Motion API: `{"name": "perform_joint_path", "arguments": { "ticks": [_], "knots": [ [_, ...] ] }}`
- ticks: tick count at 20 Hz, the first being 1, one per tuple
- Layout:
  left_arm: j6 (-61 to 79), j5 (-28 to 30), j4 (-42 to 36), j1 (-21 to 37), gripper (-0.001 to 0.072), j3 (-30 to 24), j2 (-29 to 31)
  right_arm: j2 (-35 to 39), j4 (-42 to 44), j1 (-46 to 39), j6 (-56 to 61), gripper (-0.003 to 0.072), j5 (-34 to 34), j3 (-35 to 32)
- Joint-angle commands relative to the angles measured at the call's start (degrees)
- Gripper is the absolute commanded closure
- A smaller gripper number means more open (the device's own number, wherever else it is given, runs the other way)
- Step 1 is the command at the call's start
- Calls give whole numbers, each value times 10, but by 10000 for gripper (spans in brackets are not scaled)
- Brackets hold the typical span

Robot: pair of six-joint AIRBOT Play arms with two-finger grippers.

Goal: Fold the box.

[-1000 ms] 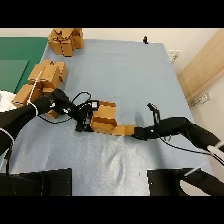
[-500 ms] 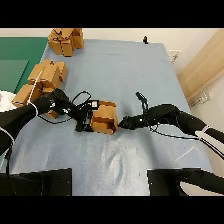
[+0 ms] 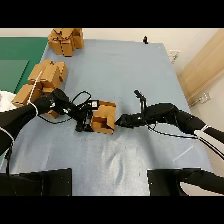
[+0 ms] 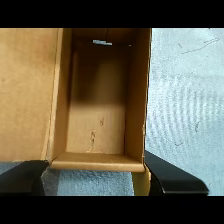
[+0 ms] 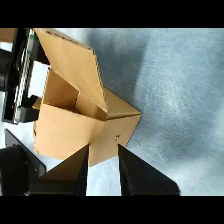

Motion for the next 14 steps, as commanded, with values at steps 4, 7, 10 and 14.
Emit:
{"name": "perform_joint_path", "arguments": {
  "ticks": [4, 7, 10, 14],
  "knots": [
    [0, -1, 0, 0, 696, 0, 1, -42, -61, 66, 137, 384, 33, 60],
    [0, -1, 0, 0, 696, 0, 1, -55, -263, 109, 399, 384, 3, 111],
    [0, -2, 0, 0, 697, 0, 1, -55, -414, 148, 591, 384, -56, 159],
    [0, -1, 0, 0, 696, 0, 1, -71, -469, 181, 675, 383, -87, 195]
  ]
}}
